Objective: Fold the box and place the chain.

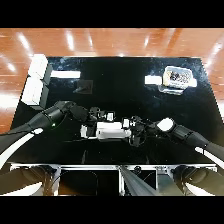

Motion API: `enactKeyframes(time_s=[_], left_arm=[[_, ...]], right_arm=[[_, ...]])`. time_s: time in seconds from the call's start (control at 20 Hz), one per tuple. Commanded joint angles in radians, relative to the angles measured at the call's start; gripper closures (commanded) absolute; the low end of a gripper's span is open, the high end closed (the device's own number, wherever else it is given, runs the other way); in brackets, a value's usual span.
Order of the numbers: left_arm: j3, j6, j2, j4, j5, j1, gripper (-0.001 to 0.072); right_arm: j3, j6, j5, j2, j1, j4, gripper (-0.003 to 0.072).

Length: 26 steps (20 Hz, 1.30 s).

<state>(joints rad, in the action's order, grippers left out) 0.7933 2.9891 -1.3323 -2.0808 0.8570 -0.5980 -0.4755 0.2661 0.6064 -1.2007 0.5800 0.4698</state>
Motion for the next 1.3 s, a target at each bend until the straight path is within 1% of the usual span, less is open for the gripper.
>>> enactKeyframes(time_s=[0.0, 1.25], left_arm=[[0.008, -0.011, 0.000, -0.003, 0.000, 0.000, 0.0689], [0.008, -0.039, -0.001, -0.003, 0.007, 0.000, 0.0688]], right_arm=[[0.000, -0.042, 0.005, 0.001, 0.002, 0.023, -0.0026], [0.000, -0.070, -0.012, 0.002, 0.001, 0.033, -0.0026]])
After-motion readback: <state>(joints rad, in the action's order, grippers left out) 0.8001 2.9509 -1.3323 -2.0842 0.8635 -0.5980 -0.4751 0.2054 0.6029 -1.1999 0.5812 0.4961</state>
